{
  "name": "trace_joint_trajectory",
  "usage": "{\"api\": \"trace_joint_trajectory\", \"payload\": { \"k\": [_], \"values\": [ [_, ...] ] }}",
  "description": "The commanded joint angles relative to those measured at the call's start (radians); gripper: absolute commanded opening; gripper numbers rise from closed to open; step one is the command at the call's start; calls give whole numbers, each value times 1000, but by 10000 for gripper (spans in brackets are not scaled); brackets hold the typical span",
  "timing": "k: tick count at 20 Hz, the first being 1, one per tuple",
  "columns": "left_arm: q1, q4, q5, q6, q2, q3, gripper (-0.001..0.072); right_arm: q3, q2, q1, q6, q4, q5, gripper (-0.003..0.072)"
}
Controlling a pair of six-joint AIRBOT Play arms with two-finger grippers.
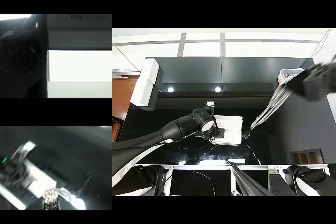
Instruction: Fold the box and place the chain.
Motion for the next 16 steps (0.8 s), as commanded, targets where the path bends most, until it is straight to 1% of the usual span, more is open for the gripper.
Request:
{"api": "trace_joint_trajectory", "payload": {
  "k": [1,5,8,11,13,16],
  "values": [
    [0,0,0,0,0,1,24,-80,5,140,-1,82,-6,8],
    [1,0,0,0,0,1,24,-90,0,250,-1,109,-131,8],
    [0,0,0,0,0,1,24,-90,-9,301,0,119,-180,8],
    [0,0,0,0,-2,1,24,-113,-32,333,14,119,-196,8],
    [0,0,0,0,-2,1,24,-185,-33,361,22,117,-251,9],
    [0,0,0,0,-2,1,24,-346,-33,377,37,96,-323,9]
  ]
}}
